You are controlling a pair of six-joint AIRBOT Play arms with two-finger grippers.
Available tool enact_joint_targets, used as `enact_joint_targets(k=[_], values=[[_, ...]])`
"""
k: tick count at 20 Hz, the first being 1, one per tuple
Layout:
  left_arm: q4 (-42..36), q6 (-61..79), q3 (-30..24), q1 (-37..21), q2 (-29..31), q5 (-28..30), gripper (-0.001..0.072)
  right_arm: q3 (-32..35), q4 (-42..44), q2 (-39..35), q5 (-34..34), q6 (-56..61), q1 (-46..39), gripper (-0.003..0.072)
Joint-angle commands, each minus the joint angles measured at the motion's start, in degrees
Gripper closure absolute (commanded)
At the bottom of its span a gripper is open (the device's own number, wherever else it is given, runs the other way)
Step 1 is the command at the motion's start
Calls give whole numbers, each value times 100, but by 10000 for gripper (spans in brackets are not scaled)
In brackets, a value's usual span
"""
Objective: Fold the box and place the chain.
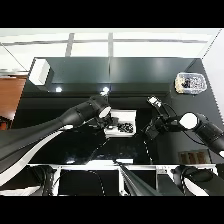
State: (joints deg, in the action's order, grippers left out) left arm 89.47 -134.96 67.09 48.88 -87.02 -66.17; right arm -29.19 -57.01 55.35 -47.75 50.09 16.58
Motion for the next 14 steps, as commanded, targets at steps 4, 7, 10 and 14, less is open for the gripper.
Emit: enact_joint_targets(k=[4,7,10,14], values=[[778,883,-105,-9,1172,-249,280,2,-2,2,63,48,-4,189],[1237,1137,-802,-348,2144,-254,280,2,-2,2,63,48,-4,189],[1200,1132,-2017,-1294,3193,225,280,2,-9,2,70,48,-4,189],[-2223,3375,-3652,-3001,3818,2288,281,2,-9,2,131,48,-4,189]])
